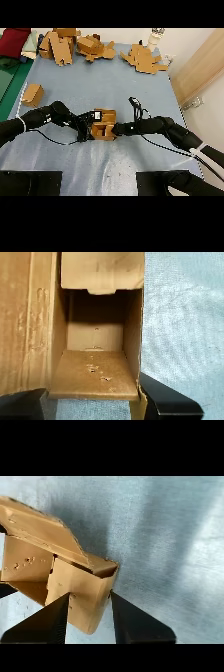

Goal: Fold the box.

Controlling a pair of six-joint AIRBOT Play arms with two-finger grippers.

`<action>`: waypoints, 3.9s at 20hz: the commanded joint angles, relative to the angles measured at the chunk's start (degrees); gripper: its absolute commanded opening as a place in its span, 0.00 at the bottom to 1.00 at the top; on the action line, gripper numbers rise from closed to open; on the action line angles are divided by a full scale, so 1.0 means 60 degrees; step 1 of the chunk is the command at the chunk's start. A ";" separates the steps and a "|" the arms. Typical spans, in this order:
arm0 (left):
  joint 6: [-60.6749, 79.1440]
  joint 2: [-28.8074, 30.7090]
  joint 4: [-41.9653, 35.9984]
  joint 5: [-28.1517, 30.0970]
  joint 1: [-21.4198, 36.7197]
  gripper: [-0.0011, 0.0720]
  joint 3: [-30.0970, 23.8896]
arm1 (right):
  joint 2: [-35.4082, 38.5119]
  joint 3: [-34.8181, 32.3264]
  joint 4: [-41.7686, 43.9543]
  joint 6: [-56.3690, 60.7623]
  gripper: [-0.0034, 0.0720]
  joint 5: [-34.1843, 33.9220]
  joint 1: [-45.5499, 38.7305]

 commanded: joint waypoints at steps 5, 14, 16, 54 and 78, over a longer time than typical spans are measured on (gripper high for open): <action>0.0000 0.0004 0.0000 0.0004 -0.0004 0.45 0.0000 | -0.1169 0.2189 -0.3931 0.3978 0.58 -0.2167 0.1027; -0.0004 0.0004 -0.0004 0.0007 -0.0004 0.45 0.0000 | -0.2656 0.3621 -0.4812 0.5883 0.58 -0.3752 0.2466; 0.0000 0.0004 -0.0004 0.0007 -0.0004 0.45 0.0000 | -0.2892 0.3734 -0.4889 0.6145 0.58 -0.3818 0.2732; -0.0007 0.0004 0.0004 0.0007 -0.0004 0.45 -0.0004 | -0.0517 0.3774 -0.8695 0.8375 0.05 -0.6251 0.2565; -0.0004 0.0004 0.0000 0.0029 -0.0004 0.45 0.0000 | -0.1705 0.2120 0.0962 -0.7581 0.05 -0.2626 -0.0725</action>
